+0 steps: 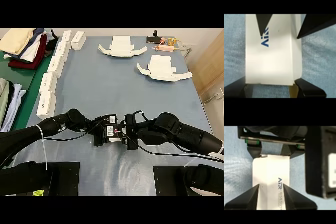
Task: Fold the box.
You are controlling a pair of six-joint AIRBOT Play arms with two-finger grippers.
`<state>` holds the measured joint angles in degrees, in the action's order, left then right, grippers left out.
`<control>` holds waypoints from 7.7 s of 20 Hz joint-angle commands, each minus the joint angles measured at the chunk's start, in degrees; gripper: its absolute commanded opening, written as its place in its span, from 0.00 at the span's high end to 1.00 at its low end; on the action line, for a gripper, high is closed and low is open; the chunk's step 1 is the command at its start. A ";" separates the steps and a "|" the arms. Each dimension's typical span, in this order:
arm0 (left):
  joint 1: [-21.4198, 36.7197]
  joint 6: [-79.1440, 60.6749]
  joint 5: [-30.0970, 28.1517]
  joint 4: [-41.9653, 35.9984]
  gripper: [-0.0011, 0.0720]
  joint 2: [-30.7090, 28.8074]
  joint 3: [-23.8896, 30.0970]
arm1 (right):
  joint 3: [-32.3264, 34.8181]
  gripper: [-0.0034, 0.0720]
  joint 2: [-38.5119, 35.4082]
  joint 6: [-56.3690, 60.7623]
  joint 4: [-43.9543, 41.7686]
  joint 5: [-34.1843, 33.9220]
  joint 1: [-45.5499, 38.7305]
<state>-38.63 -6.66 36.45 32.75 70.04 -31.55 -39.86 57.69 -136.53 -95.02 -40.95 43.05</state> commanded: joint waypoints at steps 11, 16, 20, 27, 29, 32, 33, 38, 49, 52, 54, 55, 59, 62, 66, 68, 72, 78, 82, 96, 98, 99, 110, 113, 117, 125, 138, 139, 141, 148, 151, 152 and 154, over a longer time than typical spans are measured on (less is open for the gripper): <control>0.04 0.02 0.07 0.02 0.29 -0.04 -0.07 | -0.70 0.19 1.75 0.22 1.92 0.68 0.28; 0.04 0.04 0.07 0.02 0.29 -0.04 -0.07 | -3.17 0.19 1.75 1.99 5.09 0.70 0.28; 0.04 0.02 0.07 0.02 0.29 -0.04 -0.07 | -4.09 0.19 1.75 1.99 5.81 0.74 0.28; 0.04 0.04 0.07 0.02 0.29 -0.04 -0.07 | -4.11 0.19 1.77 4.15 10.16 0.76 0.28; 0.04 0.02 0.07 0.02 0.29 -0.04 -0.07 | -4.11 0.21 1.84 4.15 10.14 0.68 0.28; 0.04 0.04 0.07 0.02 0.29 -0.04 -0.07 | -4.11 0.47 2.01 4.09 8.13 -1.09 0.31; 0.04 0.02 0.07 0.02 0.29 -0.04 -0.07 | -4.09 0.47 2.01 4.07 6.36 -1.90 0.31; 0.04 0.02 0.07 0.02 0.29 -0.04 -0.07 | -4.04 0.72 2.08 4.07 0.61 -4.28 0.31; 0.04 0.02 0.07 0.02 0.29 -0.04 -0.07 | -4.13 0.50 3.10 4.07 -2.75 -4.87 0.28; 0.04 0.04 0.04 0.02 0.29 -0.04 -0.07 | -4.22 0.50 0.44 5.88 -2.75 -5.75 0.28; 0.04 0.02 0.07 0.02 0.29 -0.04 -0.07 | -4.22 0.50 -2.49 9.90 -1.46 -8.48 -0.02; 0.04 0.04 0.07 0.02 0.29 -0.04 -0.07 | -4.22 0.50 -3.82 13.84 0.17 -9.92 -0.35; 0.04 0.02 0.07 0.02 0.29 -0.04 -0.07 | -1.97 0.85 -7.26 27.26 -0.20 -9.18 -4.44; 0.04 0.02 0.07 0.02 0.29 -0.04 -0.07 | 3.04 0.95 -7.89 31.65 -8.35 -1.01 -6.56; 0.04 0.02 0.07 0.02 0.29 -0.04 -0.07 | 10.54 0.95 -7.89 31.91 -25.42 20.57 -5.40; 0.04 0.02 0.07 0.02 0.29 -0.04 -0.07 | 13.00 0.95 -8.02 32.00 -25.97 23.82 -3.13; 0.04 0.02 0.07 0.02 0.29 -0.04 -0.07 | 16.76 0.95 -9.94 32.06 -25.86 28.13 1.53; 0.04 0.02 0.07 0.02 0.29 -0.04 -0.07 | 20.11 0.95 -9.77 32.02 -23.19 30.18 1.68; 0.04 0.02 0.07 0.02 0.29 -0.04 -0.07 | 21.42 0.95 -9.20 32.02 -23.23 30.49 1.70; 0.04 0.02 0.07 0.02 0.29 -0.04 -0.07 | 22.21 0.95 -18.51 32.15 -23.58 31.15 2.10; 0.04 0.02 0.07 0.02 0.29 -0.04 -0.07 | 22.21 0.95 -16.87 32.15 -22.95 32.00 0.92; 0.04 0.02 0.07 0.02 0.29 -0.04 -0.07 | 22.21 0.95 -15.98 32.15 -22.80 32.39 0.26; 0.04 0.04 0.07 0.02 0.29 -0.04 -0.07 | 25.07 0.95 -9.53 32.20 -23.30 33.66 2.10; 0.04 0.02 0.07 0.02 0.29 -0.04 -0.07 | 26.12 0.95 -9.44 32.17 -23.28 34.82 2.14; 0.04 0.02 0.07 0.02 0.29 -0.04 -0.07 | 26.08 0.95 -9.44 32.20 -23.28 36.52 2.14; 0.04 0.02 0.07 0.02 0.29 -0.04 -0.07 | 22.27 0.95 -9.57 32.11 -23.06 37.07 2.03; 0.04 0.02 0.04 0.02 0.29 -0.04 -0.07 | 17.62 0.95 -9.55 31.95 -10.93 28.39 -0.35; 0.04 0.02 0.07 0.02 0.29 -0.04 -0.07 | 15.87 0.95 -9.55 32.02 -7.72 23.21 -2.01; 0.04 0.02 0.07 0.02 0.29 -0.04 -0.07 | 11.47 0.95 -9.55 34.88 -0.13 12.92 -5.73; 0.04 0.02 0.07 0.02 0.29 -0.04 -0.07 | -7.21 0.95 -7.43 49.07 16.90 -19.30 -20.02; 0.04 0.02 0.04 0.02 0.29 -0.04 -0.07 | -13.57 0.95 -2.12 51.21 17.18 -34.56 -25.03; 0.04 0.02 0.02 0.02 0.29 -0.04 -0.07 | -14.82 0.95 -0.24 52.72 17.07 -37.77 -26.14; 0.04 0.02 0.02 0.00 0.29 -0.04 -0.07 | -15.78 0.95 2.64 55.54 17.09 -40.83 -27.06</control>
<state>-38.61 -6.63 36.53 32.80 70.04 -31.59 -52.18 56.42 -85.41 -79.35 -70.37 18.76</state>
